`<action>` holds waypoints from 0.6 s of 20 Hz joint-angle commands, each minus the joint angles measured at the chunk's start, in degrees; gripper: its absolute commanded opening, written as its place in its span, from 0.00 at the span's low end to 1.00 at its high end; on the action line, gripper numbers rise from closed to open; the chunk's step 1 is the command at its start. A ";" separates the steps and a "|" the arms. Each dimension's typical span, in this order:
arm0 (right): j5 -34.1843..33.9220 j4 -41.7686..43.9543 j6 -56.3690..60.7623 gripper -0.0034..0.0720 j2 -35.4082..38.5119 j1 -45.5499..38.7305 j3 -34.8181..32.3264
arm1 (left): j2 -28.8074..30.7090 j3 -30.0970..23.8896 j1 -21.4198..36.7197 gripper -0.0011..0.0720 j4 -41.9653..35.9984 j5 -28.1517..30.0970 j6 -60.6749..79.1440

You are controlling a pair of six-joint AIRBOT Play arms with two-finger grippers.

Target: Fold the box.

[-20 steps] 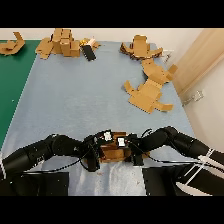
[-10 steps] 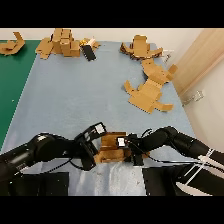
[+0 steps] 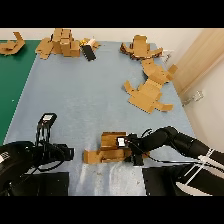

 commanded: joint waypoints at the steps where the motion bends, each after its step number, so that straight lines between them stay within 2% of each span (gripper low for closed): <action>1: 0.00 0.02 0.02 0.64 0.02 0.00 0.07 | -0.24 -6.93 1.18 0.03 -6.16 7.02 -6.95; 3: 0.00 0.02 0.02 0.64 0.02 0.00 0.07 | -2.64 -9.22 1.18 0.03 -11.74 11.91 -3.30; 6: 0.02 0.02 0.02 0.64 0.02 0.00 0.07 | -6.14 -9.42 1.18 0.03 -14.99 17.94 0.07; 9: 0.00 0.04 0.02 0.64 0.02 0.00 0.07 | -10.60 -9.42 1.16 0.03 -17.35 20.63 2.01; 12: 0.02 0.02 0.02 0.64 0.02 0.00 0.07 | -15.21 -9.42 1.18 0.03 -23.15 24.17 8.20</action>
